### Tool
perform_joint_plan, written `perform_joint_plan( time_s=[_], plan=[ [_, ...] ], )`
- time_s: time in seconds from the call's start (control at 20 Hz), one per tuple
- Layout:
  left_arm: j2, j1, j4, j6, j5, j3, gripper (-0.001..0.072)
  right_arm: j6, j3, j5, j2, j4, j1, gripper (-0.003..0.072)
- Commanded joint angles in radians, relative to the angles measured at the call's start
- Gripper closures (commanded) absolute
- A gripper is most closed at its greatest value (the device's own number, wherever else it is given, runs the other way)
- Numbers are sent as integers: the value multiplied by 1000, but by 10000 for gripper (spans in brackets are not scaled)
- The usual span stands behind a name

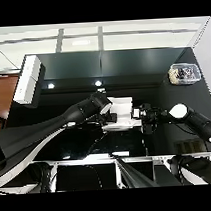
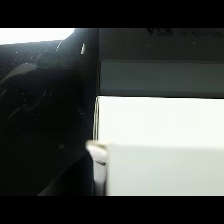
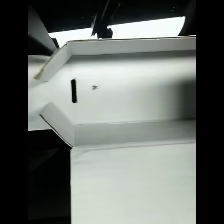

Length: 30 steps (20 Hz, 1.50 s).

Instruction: Fold the box and place the chain.

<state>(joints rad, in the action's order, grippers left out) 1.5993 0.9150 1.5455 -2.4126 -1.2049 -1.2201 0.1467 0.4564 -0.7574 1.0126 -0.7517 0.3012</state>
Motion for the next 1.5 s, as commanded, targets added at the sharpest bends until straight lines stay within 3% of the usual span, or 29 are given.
perform_joint_plan(
  time_s=[0.0, 0.15, 0.2, 0.7, 0.9, 1.0, 1.05, 1.1, 1.15, 1.2, 1.25, 1.3, 1.35, 1.4, 1.45],
  plan=[
    [0, 0, 7, 0, 0, 0, 681, -24, 0, -29, -35, -38, -3, 160],
    [0, 0, 8, 0, 0, 0, 681, -24, 0, -30, -32, 8, -3, 359],
    [0, 0, 8, 0, 0, 0, 681, -24, 0, -31, -24, 24, 0, 512],
    [0, 0, 9, 0, 15, 0, 680, -51, -1, -24, 97, 277, 33, 507],
    [0, 0, 9, 0, 19, 0, 680, -54, -1, -14, 126, 291, 33, 510],
    [0, 0, 8, 0, 18, 0, 680, -95, -1, -13, 127, 288, 33, 623],
    [0, 0, 9, 0, 18, 0, 680, -111, -1, -13, 127, 288, 33, 595],
    [0, -1, 8, 0, 16, 0, 680, -127, -1, -3, 129, 291, 33, 362],
    [0, -1, 9, 0, 16, 0, 680, -143, -1, 7, 129, 290, 33, 272],
    [0, -1, 8, 0, 16, 0, 680, -145, -1, 5, 129, 284, 33, 435],
    [0, -1, 8, 0, 16, 0, 680, -152, -1, 7, 129, 283, 33, 541],
    [0, -1, 9, 0, 16, 0, 680, -156, -1, 16, 129, 290, 33, 347],
    [0, -1, 9, 0, 17, 0, 680, -172, -1, 21, 129, 292, 33, 367],
    [0, -1, 9, 0, 17, 0, 680, -200, -1, 21, 129, 283, 33, 580],
    [0, -1, 9, 0, 17, 0, 680, -260, 0, 19, 129, 278, 29, 636]
  ],
)
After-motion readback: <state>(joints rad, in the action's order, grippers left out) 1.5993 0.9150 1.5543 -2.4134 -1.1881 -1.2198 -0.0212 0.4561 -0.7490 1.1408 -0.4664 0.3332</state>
